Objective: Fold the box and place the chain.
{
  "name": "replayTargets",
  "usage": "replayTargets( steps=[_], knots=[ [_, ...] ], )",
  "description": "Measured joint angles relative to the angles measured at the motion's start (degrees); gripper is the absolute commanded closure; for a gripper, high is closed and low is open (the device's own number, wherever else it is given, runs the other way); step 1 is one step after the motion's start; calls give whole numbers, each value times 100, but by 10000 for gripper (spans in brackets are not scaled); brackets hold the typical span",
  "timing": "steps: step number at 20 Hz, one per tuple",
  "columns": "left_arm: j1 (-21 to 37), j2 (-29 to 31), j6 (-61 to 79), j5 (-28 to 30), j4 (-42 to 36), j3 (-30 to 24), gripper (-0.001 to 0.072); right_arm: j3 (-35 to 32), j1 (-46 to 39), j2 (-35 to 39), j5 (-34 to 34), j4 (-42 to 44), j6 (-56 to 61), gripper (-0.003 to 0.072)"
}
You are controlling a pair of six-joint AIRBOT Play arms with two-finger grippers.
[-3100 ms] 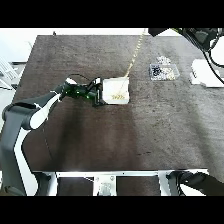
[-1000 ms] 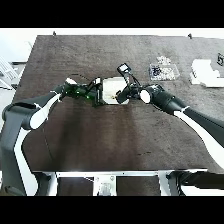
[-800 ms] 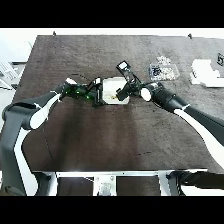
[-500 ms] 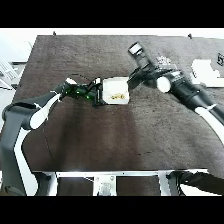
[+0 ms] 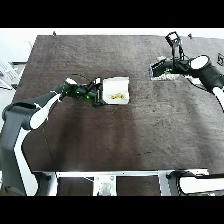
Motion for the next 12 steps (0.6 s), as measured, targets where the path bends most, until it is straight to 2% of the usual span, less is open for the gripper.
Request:
replayTargets(
  steps=[4,8,12],
  knots=[
    [0,0,0,0,0,0,239,680,-114,-1036,1032,925,-850,670],
    [0,0,0,2,0,0,239,1012,101,-1707,1408,1460,-1327,673],
    [0,0,0,2,0,0,239,1130,341,-2017,1652,1722,-1534,672]
  ],
)
